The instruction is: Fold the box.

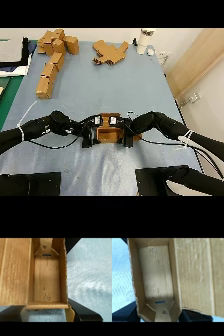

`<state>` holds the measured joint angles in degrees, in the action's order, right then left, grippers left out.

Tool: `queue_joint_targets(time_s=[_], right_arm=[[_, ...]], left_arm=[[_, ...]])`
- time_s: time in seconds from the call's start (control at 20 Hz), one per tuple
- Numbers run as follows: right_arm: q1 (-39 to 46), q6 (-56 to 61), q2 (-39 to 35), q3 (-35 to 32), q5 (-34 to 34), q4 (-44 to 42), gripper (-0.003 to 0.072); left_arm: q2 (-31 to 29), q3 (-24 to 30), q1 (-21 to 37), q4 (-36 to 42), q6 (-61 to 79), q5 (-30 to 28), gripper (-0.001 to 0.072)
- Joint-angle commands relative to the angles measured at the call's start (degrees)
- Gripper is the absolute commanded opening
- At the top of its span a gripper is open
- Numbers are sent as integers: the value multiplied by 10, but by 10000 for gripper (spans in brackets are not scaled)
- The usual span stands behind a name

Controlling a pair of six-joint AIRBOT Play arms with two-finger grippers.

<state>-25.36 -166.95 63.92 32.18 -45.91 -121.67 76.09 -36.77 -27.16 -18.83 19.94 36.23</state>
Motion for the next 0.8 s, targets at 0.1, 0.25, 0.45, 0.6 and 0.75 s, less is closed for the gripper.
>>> queue_joint_targets(time_s=[0.1,0.25,0.45,0.6,0.75], right_arm=[[-1,0,0,0,-1,0,595],[-1,0,0,0,-1,0,595],[-1,0,0,0,0,0,595],[-1,0,0,0,-1,-1,595],[-1,-4,0,0,1,-1,617]], left_arm=[[0,-1,0,0,0,-2,552],[0,-1,0,0,0,-2,552],[0,-1,0,0,0,-2,552],[0,-1,0,0,0,-2,552],[0,-1,0,0,0,-2,552]])
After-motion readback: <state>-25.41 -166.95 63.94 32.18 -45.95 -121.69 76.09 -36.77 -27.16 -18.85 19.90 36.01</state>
